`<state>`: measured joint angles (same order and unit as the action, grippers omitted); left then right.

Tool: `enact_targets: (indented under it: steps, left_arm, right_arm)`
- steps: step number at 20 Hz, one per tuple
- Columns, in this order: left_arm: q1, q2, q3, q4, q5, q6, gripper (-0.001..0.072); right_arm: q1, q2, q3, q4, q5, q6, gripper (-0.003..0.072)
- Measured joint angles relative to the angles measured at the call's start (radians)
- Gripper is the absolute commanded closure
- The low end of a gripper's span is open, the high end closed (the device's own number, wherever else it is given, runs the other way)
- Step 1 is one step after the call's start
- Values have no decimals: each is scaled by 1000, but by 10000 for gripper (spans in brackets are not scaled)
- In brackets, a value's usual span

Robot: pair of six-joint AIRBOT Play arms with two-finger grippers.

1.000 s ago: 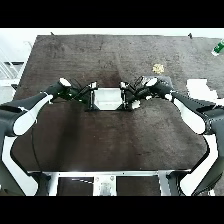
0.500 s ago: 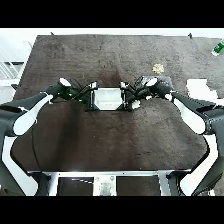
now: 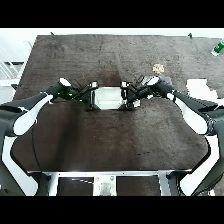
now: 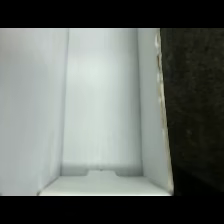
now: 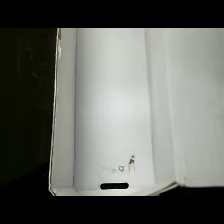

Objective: Fold the box and place the chain.

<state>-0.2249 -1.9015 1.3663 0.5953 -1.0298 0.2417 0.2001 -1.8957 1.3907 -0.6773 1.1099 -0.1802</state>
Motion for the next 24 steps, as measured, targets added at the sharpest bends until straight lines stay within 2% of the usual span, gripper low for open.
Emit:
enact_targets:
  steps: [11,12,13,14,15,19,24]
  left_arm:
    - [0,0,0,6,-9,0,172]
    - [0,0,0,6,-9,0,172]
    - [0,0,0,6,-9,1,172]
    - [0,0,0,6,-9,1,172]
    - [0,0,0,6,-9,1,172]
    - [0,0,0,6,-9,2,173]
    - [0,0,0,9,-10,2,172]
  right_arm:
    - [-89,144,0,-34,69,81,-28]
    - [-93,162,0,-34,85,100,17]
    - [-95,175,0,-24,102,117,259]
    - [-92,185,0,-3,124,135,535]
    - [-84,192,-2,20,148,147,659]
    - [-26,200,-24,113,174,175,673]
    - [47,200,-60,270,1,186,673]
